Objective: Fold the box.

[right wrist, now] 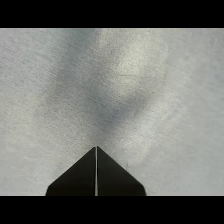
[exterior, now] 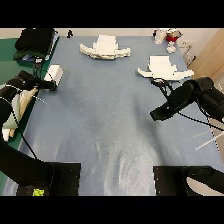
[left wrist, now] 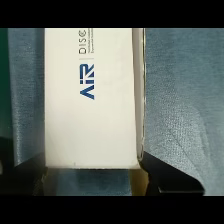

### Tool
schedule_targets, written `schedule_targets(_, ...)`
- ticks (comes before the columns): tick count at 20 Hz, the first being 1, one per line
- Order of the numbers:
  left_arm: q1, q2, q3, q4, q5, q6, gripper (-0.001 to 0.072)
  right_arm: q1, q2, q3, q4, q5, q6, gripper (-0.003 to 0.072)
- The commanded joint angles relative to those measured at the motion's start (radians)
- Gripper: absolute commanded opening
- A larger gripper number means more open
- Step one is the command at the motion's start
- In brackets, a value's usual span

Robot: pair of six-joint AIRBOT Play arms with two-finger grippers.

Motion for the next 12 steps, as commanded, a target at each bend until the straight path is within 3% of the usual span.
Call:
schedule_targets(1,0.001,-0.003,0.002,0.000,0.002,0.000,0.0466,-0.001,0.000,0.001,0.000,0.000,0.000,0.0002)
schedule_targets(3,0.001,-0.003,0.002,0.000,0.001,0.000,0.0473,0.000,0.000,0.001,0.000,0.000,0.000,0.0002)
schedule_targets(5,0.001,-0.003,0.002,0.000,0.001,-0.001,0.0703,0.000,0.000,0.001,0.000,0.000,0.000,0.0002)
schedule_targets(9,0.006,0.021,0.003,0.001,-0.008,0.000,0.0704,0.000,0.000,0.001,0.000,0.000,0.000,0.0002)
schedule_targets(12,0.027,0.094,0.003,0.001,-0.054,0.000,0.0704,0.000,0.000,0.001,0.000,0.000,0.000,0.0002)
